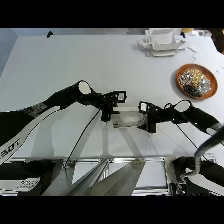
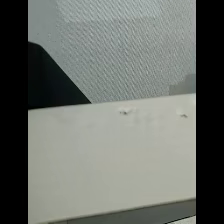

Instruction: Fold the box and place the chain.

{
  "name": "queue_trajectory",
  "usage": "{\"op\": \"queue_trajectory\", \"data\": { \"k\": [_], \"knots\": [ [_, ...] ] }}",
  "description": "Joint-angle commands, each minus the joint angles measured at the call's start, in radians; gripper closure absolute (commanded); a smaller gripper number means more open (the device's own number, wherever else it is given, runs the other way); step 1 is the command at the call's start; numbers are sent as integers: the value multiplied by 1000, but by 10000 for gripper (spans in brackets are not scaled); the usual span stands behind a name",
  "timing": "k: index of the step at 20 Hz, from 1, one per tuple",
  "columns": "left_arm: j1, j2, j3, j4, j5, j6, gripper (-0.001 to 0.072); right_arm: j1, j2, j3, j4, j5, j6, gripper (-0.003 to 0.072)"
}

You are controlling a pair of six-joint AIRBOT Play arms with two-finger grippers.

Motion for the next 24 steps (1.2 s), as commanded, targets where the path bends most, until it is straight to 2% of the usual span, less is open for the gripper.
{"op": "queue_trajectory", "data": {
  "k": [1, 2, 5, 6, 13, 24],
  "knots": [
    [-1, -1, 0, -1, 1, 0, 699, 0, -23, 1, 4, 3, -23, 70],
    [-1, -1, 0, -1, 1, 0, 699, 0, -27, 1, 4, 2, -23, 146],
    [-1, -1, 0, -1, 1, 0, 699, 0, -33, 1, 3, 2, -23, 293],
    [-1, -1, 0, -1, 1, 0, 698, 0, -33, 1, 3, 2, -23, 309],
    [-1, -1, 0, -1, 1, 0, 699, 0, -33, 1, -72, 0, -22, 307],
    [-1, -1, 0, -1, 1, 0, 699, 0, -32, 1, -72, 3, -22, 307]
  ]
}}
